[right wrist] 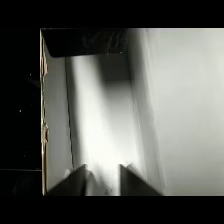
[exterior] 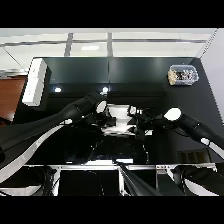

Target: Fold the box and place the chain.

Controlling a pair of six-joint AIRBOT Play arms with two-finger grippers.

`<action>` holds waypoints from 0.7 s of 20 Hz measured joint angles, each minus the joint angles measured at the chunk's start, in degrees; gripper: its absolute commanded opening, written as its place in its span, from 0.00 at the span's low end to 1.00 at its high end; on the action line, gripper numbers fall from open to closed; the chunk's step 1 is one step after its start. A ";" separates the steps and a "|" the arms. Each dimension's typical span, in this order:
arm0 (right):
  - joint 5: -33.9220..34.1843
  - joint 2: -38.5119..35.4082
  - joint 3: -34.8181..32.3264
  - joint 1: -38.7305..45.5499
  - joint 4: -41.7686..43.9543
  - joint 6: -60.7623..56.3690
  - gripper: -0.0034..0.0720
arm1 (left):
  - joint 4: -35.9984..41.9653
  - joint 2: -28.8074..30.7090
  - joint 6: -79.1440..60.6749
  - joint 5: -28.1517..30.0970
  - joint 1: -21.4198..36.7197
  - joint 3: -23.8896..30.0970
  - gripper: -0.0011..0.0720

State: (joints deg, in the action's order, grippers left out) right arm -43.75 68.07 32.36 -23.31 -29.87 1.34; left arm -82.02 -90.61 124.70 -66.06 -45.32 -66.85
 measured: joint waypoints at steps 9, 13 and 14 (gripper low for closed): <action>-3.63 -2.99 3.56 3.63 -7.28 -19.19 0.07 | 0.15 0.00 -0.13 0.31 0.00 0.00 0.05; -15.08 -7.08 8.61 16.33 -21.16 -43.25 0.07 | 0.20 0.00 -0.24 0.61 -0.02 0.00 0.05; -16.72 -7.61 8.28 20.79 -23.67 -49.53 0.07 | 0.22 0.00 -0.24 0.68 -0.02 0.00 0.05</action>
